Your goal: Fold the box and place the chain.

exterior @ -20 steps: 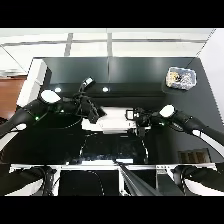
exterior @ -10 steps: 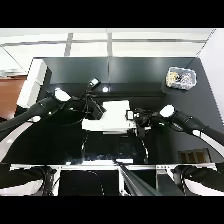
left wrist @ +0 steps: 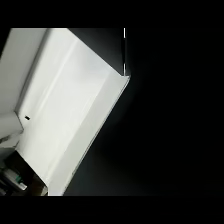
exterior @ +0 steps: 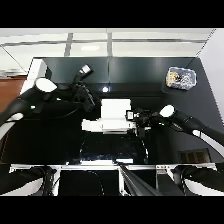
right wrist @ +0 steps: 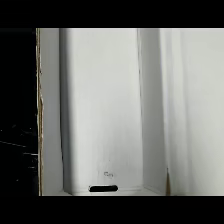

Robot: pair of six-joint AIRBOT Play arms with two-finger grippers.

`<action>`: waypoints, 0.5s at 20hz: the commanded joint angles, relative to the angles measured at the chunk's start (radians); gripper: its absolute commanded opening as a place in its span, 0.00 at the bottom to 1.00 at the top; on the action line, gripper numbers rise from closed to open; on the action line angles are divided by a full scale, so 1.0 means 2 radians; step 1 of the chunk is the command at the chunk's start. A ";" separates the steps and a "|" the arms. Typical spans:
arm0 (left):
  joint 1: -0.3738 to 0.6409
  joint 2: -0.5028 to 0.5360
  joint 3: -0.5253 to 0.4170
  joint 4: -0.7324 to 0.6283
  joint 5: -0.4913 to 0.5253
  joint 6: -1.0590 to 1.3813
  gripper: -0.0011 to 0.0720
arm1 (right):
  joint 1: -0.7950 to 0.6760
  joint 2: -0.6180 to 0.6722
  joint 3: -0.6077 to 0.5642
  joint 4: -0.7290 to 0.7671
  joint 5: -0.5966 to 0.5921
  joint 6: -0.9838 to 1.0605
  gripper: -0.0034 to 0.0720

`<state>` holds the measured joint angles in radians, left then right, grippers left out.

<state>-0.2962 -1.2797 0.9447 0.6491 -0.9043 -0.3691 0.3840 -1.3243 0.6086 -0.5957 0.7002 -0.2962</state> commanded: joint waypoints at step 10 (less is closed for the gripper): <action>0.016 0.098 -0.135 0.100 -0.062 0.200 0.43 | 0.000 0.000 0.000 0.000 -0.001 0.000 0.24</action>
<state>-0.2195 -1.0943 0.7544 0.8104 -1.1275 -0.1490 0.3840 -1.3243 0.6086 -0.5957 0.6991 -0.2962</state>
